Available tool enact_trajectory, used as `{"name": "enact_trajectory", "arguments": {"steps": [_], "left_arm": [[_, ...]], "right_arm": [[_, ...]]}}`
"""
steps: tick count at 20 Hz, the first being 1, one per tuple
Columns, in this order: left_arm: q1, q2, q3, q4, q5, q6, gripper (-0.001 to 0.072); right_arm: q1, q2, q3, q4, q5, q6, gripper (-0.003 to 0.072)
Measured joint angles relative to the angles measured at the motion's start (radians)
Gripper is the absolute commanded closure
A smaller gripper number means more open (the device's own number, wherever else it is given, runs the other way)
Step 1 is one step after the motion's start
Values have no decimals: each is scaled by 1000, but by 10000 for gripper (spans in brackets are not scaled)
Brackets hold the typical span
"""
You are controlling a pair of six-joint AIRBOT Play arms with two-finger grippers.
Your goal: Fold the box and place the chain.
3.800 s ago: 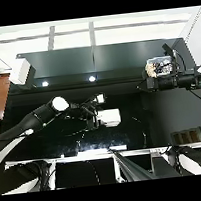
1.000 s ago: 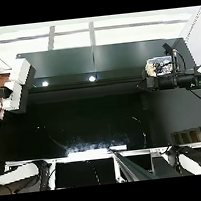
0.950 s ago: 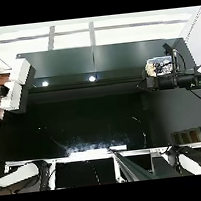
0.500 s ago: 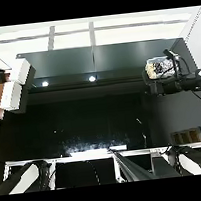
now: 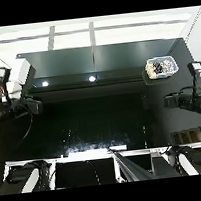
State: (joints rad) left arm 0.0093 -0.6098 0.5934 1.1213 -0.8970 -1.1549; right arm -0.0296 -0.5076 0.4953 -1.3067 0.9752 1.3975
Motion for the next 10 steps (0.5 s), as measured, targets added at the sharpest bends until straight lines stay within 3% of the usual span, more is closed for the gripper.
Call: {"name": "enact_trajectory", "arguments": {"steps": [10], "left_arm": [[-31,60,-56,39,-45,-62,680]], "right_arm": [[0,42,-53,-29,-32,27,654]]}}
